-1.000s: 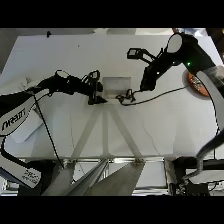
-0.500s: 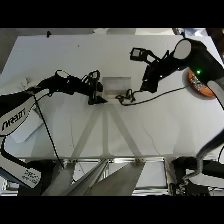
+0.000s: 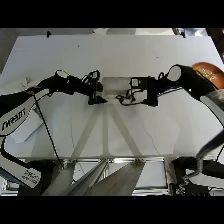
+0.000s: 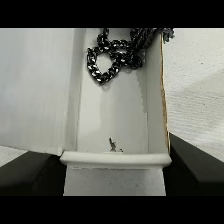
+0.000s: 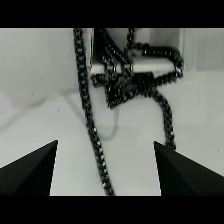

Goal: Fold the box and place the chain.

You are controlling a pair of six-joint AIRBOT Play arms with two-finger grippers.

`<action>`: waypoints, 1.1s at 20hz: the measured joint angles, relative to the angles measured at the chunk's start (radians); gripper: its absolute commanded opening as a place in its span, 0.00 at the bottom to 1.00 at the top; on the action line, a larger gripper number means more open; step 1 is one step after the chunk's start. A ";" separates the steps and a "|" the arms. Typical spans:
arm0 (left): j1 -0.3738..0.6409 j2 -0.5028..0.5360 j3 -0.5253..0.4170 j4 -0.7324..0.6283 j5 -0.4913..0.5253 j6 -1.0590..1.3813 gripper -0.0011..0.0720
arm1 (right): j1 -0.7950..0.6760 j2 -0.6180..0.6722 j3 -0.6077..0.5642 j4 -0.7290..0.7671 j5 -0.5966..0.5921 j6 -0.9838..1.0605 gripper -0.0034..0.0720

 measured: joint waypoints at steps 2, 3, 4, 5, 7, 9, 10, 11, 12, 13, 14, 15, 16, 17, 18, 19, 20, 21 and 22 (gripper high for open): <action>0.000 0.000 0.000 0.000 0.000 0.000 0.54 | 0.001 -0.032 -0.007 0.047 -0.039 -0.073 0.92; 0.000 0.000 0.000 0.000 0.000 0.000 0.54 | 0.002 -0.048 -0.010 0.064 -0.051 -0.097 0.92; 0.000 0.000 0.000 0.000 0.000 0.000 0.54 | 0.003 -0.065 -0.011 0.080 -0.060 -0.117 0.92; 0.000 0.000 0.000 0.000 0.000 0.000 0.54 | 0.004 -0.083 -0.012 0.093 -0.070 -0.133 0.92; 0.000 0.000 0.000 0.000 0.000 0.000 0.54 | 0.007 -0.118 -0.013 0.116 -0.082 -0.150 0.91; 0.000 0.000 0.000 0.000 0.000 0.000 0.54 | 0.012 -0.150 -0.014 0.129 -0.091 -0.161 0.86; 0.000 0.000 0.000 0.000 0.000 0.000 0.54 | 0.014 -0.163 -0.014 0.135 -0.101 -0.164 0.70; 0.000 0.000 0.000 0.000 0.000 0.000 0.54 | 0.015 -0.173 -0.014 0.145 -0.098 -0.166 0.49; 0.000 0.000 0.000 0.000 0.000 0.000 0.54 | 0.016 -0.180 -0.013 0.154 -0.115 -0.168 0.30; 0.000 0.000 0.000 0.000 0.000 0.000 0.54 | 0.016 -0.186 -0.013 0.159 -0.128 -0.171 0.14; 0.000 0.000 0.000 0.000 -0.001 -0.001 0.54 | 0.017 -0.190 -0.013 0.159 -0.132 -0.172 0.07; 0.000 0.000 0.000 0.000 -0.001 -0.001 0.54 | 0.018 -0.194 -0.013 0.159 -0.131 -0.173 0.07; 0.000 0.000 0.000 0.000 -0.001 0.000 0.54 | 0.018 -0.196 -0.014 0.159 -0.130 -0.172 0.07; 0.000 0.000 0.000 0.000 -0.001 0.000 0.54 | 0.018 -0.197 -0.014 0.158 -0.127 -0.171 0.07; 0.000 0.000 0.000 0.000 -0.001 0.000 0.54 | 0.018 -0.196 -0.014 0.158 -0.124 -0.169 0.06; 0.000 0.000 0.000 0.000 -0.001 0.000 0.54 | 0.018 -0.192 -0.014 0.157 -0.121 -0.167 0.06; 0.000 0.000 0.000 0.000 -0.001 0.000 0.54 | 0.019 -0.185 -0.014 0.156 -0.121 -0.166 0.06; 0.000 0.000 0.000 0.000 0.000 0.000 0.54 | 0.019 -0.172 -0.016 0.146 -0.097 -0.161 0.06; 0.000 0.000 0.000 0.000 0.000 0.000 0.54 | 0.020 -0.154 -0.017 0.130 -0.077 -0.151 0.06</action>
